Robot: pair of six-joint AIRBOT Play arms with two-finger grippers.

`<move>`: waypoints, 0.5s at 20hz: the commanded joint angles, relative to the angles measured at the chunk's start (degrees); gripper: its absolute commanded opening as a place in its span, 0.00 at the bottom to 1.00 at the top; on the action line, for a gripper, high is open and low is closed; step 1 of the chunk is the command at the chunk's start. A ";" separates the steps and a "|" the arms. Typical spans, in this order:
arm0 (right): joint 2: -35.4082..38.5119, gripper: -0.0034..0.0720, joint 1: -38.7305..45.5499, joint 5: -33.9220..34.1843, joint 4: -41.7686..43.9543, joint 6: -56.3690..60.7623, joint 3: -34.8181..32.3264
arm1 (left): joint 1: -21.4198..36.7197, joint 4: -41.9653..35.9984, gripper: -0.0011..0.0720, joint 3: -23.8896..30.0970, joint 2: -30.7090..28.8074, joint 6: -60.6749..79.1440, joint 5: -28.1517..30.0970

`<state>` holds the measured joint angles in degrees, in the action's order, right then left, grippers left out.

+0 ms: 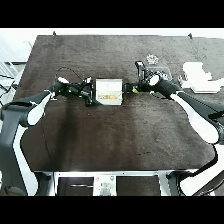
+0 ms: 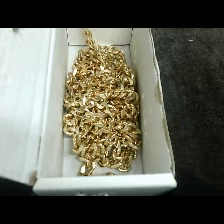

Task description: Fold the box and place the chain.

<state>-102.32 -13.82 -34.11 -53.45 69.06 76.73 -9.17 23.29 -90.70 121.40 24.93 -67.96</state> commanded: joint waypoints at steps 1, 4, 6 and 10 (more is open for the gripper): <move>-1.51 0.57 -0.42 -0.94 -3.87 3.19 1.46 | 0.04 0.02 0.60 0.00 0.02 0.00 0.02; -3.26 0.50 -1.14 -3.02 -5.16 3.19 3.65 | 0.04 0.02 0.60 0.00 0.02 0.00 0.00; -4.57 0.41 -1.64 -4.15 -6.47 3.23 5.07 | 0.04 0.02 0.60 0.00 0.02 0.00 0.00; -5.11 0.05 -1.29 -4.66 -12.04 5.77 5.68 | 0.04 0.02 0.60 0.00 0.02 0.00 0.02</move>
